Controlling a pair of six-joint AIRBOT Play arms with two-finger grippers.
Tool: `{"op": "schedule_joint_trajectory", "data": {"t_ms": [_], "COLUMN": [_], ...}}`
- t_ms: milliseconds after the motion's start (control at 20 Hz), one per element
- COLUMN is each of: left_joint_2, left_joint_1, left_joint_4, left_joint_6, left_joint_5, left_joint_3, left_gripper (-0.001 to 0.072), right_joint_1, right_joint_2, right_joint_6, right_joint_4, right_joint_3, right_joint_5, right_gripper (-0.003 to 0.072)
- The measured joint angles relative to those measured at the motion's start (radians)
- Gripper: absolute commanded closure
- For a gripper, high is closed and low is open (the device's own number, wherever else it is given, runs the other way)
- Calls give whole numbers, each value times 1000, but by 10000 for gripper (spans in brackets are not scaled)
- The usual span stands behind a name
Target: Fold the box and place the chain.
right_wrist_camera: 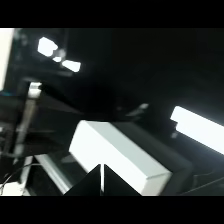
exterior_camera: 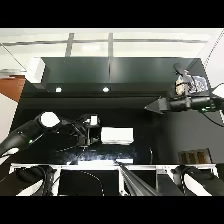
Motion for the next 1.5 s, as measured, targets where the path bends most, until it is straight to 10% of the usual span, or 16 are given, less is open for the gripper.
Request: {"op": "schedule_joint_trajectory", "data": {"t_ms": [550,1500], "left_joint_2": [61,-182], "left_joint_1": [-15,-277], "left_joint_4": [147,116], "left_joint_6": [-373,-354], "left_joint_5": [-205,91], "left_joint_3": [149,232], "left_gripper": [-1,1], "right_joint_1": [-64,-66], "right_joint_2": [13,12], "right_joint_6": [-14,-16], "right_joint_4": [-107,-128], "right_joint_3": [3,3], "right_joint_5": [10,6], "right_gripper": [649,649]}}
